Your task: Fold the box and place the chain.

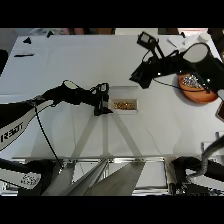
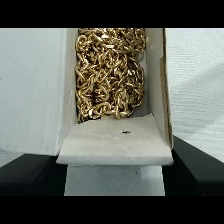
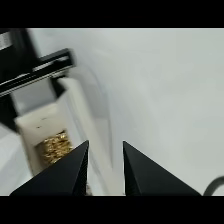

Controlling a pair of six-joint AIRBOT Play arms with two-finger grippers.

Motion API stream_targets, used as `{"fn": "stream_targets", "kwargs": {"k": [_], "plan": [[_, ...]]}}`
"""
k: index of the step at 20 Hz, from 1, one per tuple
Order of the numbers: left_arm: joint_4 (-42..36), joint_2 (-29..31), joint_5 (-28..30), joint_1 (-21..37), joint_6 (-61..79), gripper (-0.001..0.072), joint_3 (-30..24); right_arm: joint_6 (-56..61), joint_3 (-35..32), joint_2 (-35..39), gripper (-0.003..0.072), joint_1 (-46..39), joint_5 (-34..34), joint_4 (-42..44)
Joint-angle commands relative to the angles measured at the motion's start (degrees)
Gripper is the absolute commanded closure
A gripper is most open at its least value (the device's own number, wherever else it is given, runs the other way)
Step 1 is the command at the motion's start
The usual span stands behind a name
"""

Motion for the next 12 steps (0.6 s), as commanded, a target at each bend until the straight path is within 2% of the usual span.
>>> {"fn": "stream_targets", "kwargs": {"k": [1, 5, 7, 9, 12], "plan": [[0.0, -0.02, 0.02, 0.0, 0.0, 0.0392, 0.02, 18.27, 10.16, -8.55, 0.0466, 0.11, 2.43, -11.52], [0.0, -0.02, 0.02, 0.0, 0.0, 0.0392, 0.02, 14.88, 11.04, -15.61, 0.0466, 2.64, 11.47, -11.17], [0.0, -0.02, 0.02, 0.0, 0.02, 0.0392, 0.02, 12.63, 11.04, -17.81, 0.0447, 3.52, 13.35, -9.29], [0.0, -0.02, 0.02, 0.0, 0.0, 0.0392, 0.02, 10.93, 11.02, -17.88, 0.0422, 3.69, 14.01, -3.89], [0.0, -0.02, 0.02, 0.0, 0.0, 0.0392, 0.02, 9.62, 9.62, -14.88, 0.0407, 4.7, 13.86, -2.69]]}}
